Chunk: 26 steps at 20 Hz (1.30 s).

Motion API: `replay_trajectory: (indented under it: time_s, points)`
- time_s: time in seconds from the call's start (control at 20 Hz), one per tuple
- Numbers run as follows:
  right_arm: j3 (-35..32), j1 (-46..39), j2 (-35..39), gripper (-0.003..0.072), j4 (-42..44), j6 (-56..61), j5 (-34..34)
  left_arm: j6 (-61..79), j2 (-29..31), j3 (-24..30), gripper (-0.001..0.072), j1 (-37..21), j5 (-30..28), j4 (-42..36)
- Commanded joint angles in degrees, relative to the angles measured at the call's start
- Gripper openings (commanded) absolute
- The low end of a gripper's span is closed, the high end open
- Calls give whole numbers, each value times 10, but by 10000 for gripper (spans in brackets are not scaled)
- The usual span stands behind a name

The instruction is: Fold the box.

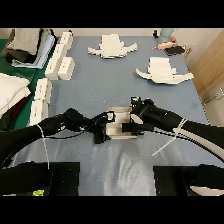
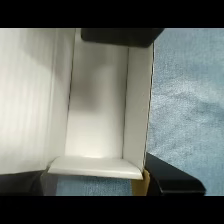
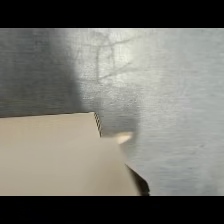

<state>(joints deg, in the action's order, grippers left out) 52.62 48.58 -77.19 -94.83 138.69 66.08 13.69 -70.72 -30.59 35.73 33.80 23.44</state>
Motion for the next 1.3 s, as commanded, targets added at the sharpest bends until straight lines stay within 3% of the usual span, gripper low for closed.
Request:
replay_trajectory:
  time_s: [0.0, 0.1, 0.15, 0.2, 0.25, 0.5, 0.85, 1.0, 1.05, 1.1, 1.25]
  points:
    - [0, 1, 0, 0, 3, 4, -1, 0, 0, -1, 369, 0, 3, -3]
    - [0, 1, 0, 3, 3, 3, -2, 0, 0, -1, 369, 0, 3, -3]
    - [0, 1, 0, 153, 3, 3, -1, 0, 0, -1, 369, 0, 3, -3]
    - [0, 1, 0, 411, 3, 3, -1, 0, 0, -1, 368, 0, 3, -3]
    - [0, 1, 0, 444, 3, 3, 0, 0, 0, -1, 368, 0, 3, -3]
    - [0, 0, 5, 457, 3, 3, 25, 0, 0, -1, 368, 0, 3, -3]
    - [0, 0, 79, 457, 3, 4, 34, 0, 0, -1, 368, 0, 2, -3]
    - [0, -3, 141, 454, -15, 11, 86, 0, 0, -1, 368, 0, 3, -3]
    - [0, -9, 160, 399, -25, 12, 113, 0, 0, -1, 368, 0, 3, -3]
    - [0, -17, 177, 291, -39, 12, 129, 0, 0, -1, 368, 0, 3, -3]
    - [-1, -84, 205, 49, -72, -26, 129, 0, 0, -1, 367, 0, 2, -3]
